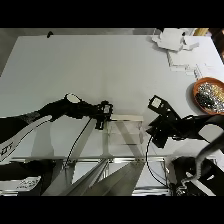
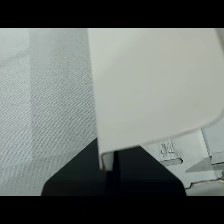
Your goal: Fold the box and place the chain.
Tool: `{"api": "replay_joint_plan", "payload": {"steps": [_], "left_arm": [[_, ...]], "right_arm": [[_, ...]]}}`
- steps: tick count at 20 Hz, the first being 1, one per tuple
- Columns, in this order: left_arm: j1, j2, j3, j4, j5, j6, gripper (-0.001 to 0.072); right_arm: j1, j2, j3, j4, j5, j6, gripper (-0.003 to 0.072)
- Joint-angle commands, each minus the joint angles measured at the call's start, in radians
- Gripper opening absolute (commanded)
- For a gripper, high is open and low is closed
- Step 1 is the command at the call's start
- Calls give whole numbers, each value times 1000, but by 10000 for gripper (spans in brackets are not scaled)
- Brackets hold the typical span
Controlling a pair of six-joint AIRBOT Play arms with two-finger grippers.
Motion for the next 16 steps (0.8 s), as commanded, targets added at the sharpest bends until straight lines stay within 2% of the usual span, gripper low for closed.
{"api": "replay_joint_plan", "payload": {"steps": [1, 6, 7, 8, 9, 10, 16], "left_arm": [[0, -1, -1, 0, 0, 0, 11], [-1, -1, -1, 0, 0, 0, 11], [0, -1, -1, 0, 0, 0, 11], [-1, -1, -1, 0, 0, 0, 11], [-1, -1, -1, 0, 0, 0, 11], [-1, -1, -1, 0, 0, 0, 11], [-1, -1, -1, 0, 0, 0, 11]], "right_arm": [[-1, 0, -5, 41, 69, -204, 292], [68, 27, -115, 17, -26, -410, 299], [99, 45, -146, 4, -58, -451, 349], [133, 65, -179, -7, -103, -492, 461], [158, 83, -207, -15, -147, -517, 522], [178, 100, -238, -17, -201, -529, 544], [295, 118, -368, -65, -413, -536, 552]]}}
